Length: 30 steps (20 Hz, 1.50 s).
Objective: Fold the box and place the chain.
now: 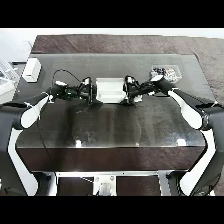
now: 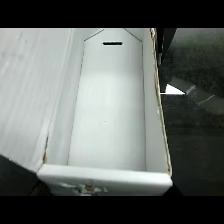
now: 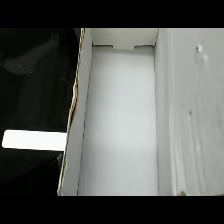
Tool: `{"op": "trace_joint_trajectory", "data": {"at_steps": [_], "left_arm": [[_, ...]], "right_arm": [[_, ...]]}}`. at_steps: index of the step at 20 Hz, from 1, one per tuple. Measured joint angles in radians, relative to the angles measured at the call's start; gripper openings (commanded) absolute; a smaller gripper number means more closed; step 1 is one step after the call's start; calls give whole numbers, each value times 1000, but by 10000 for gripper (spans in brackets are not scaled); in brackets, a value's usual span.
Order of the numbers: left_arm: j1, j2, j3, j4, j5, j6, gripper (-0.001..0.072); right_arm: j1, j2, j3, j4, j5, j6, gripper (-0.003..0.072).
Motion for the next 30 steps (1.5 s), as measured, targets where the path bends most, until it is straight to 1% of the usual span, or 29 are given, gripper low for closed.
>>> {"op": "trace_joint_trajectory", "data": {"at_steps": [8, 9, 10, 11, 12, 13, 16, 18, 22, 26, 30], "left_arm": [[1, 0, 0, 2, 1, -3, 231], [1, 0, 0, 2, 0, -3, 231], [1, 0, 0, 3, -2, -2, 231], [2, 0, 0, 3, -3, -2, 231], [2, 0, 0, 4, -5, -2, 231], [2, 0, 0, 4, -6, -1, 231], [2, 0, 0, 5, -8, -1, 231], [2, 0, 0, 5, -10, -1, 231], [2, 0, 0, 6, -16, -1, 231], [2, 0, 0, 6, -21, -1, 231], [2, 0, 0, 6, -25, -1, 231]], "right_arm": [[-107, 145, 5, -111, 36, 109, 720], [-115, 164, 5, -109, 46, 127, 654], [-120, 177, 5, -93, 68, 143, 223], [-122, 188, 5, -63, 95, 158, 24], [-122, 195, 5, -34, 123, 167, 6], [-117, 201, 5, -1, 145, 176, 5], [-76, 206, 5, 56, 156, 198, 3], [-44, 200, 5, 71, 103, 204, 3], [-14, 162, 17, 77, -45, 202, 2], [-10, 102, 68, 70, -115, 198, 3], [-10, 49, 128, 29, -153, 225, 2]]}}
